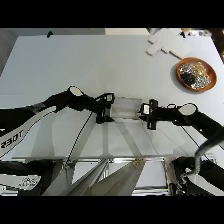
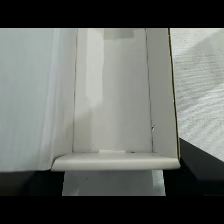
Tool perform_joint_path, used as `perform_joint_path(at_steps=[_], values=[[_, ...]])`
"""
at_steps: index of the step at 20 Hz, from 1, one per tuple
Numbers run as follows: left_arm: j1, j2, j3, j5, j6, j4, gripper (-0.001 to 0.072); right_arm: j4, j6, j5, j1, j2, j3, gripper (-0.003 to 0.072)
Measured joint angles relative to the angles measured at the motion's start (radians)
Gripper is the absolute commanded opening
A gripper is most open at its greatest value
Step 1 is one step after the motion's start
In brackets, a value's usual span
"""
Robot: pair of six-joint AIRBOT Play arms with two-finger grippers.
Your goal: Fold the box and place the chain.
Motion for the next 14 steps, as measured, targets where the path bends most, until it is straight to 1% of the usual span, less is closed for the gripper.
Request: perform_joint_path(at_steps=[1,3,4,6,7,8,9,12,13,14], values=[[0.000,0.000,0.000,0.000,0.000,0.000,0.0099,0.002,0.000,0.000,0.000,0.000,0.000,0.0097],[0.000,0.000,0.000,0.000,0.001,0.000,0.0099,0.007,0.000,0.002,0.001,-0.001,0.000,0.0088],[0.000,0.000,0.000,0.000,0.000,0.000,0.0099,0.008,0.000,0.002,0.002,-0.002,0.000,0.0051],[0.000,0.000,0.000,0.000,0.001,0.000,0.0099,0.010,0.000,0.003,0.016,-0.004,0.000,0.0053],[0.000,0.000,0.000,0.000,0.001,0.001,0.0099,0.011,0.000,0.002,0.025,-0.005,0.000,0.0072],[0.000,0.000,0.000,0.000,0.002,0.001,0.0099,0.010,0.000,-0.001,0.033,-0.007,0.000,0.0152],[0.000,0.000,0.000,0.001,0.002,0.001,0.0099,0.011,0.000,-0.004,0.040,-0.011,0.000,0.0211],[0.000,0.000,0.000,0.001,0.002,0.001,0.0099,0.013,0.000,-0.010,0.051,-0.018,0.000,0.0309],[0.000,0.000,0.000,0.001,0.001,0.001,0.0099,0.013,0.000,-0.011,0.053,-0.019,0.000,0.0353],[0.000,0.000,0.000,0.001,0.001,0.001,0.0099,0.013,0.000,-0.012,0.054,-0.020,0.000,0.0442]])
